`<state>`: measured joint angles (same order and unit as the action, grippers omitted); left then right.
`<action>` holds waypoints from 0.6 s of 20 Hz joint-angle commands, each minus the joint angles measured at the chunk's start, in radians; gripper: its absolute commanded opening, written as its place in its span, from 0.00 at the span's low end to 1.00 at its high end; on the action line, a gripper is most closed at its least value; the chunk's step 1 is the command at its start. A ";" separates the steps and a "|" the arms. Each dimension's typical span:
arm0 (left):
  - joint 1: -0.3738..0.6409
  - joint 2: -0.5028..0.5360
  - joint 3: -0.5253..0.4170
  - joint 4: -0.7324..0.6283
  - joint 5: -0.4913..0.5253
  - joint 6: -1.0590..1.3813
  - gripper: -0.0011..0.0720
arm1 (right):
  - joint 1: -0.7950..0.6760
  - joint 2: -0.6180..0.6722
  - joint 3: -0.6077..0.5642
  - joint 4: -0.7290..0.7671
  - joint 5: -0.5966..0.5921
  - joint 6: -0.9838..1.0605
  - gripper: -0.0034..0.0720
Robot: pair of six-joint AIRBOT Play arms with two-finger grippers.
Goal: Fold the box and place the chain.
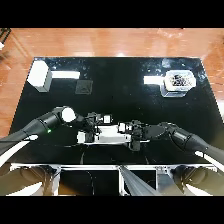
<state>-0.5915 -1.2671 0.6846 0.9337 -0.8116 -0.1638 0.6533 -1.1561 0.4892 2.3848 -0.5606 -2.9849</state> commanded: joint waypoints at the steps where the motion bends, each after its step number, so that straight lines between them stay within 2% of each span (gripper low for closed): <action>1: -0.001 0.001 0.001 0.000 -0.001 0.002 0.04 | -0.024 0.002 0.001 -0.027 -0.071 0.003 0.96; 9: -0.001 0.000 0.001 0.000 0.015 0.002 0.04 | 0.016 -0.001 0.000 0.005 0.018 0.003 0.96; 12: -0.001 0.000 0.001 0.000 0.016 0.002 0.04 | 0.016 -0.001 0.000 0.005 0.013 0.004 0.96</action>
<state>-0.5915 -1.2667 0.6846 0.9340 -0.7990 -0.1616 0.6655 -1.1564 0.4892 2.3795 -0.5598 -2.9807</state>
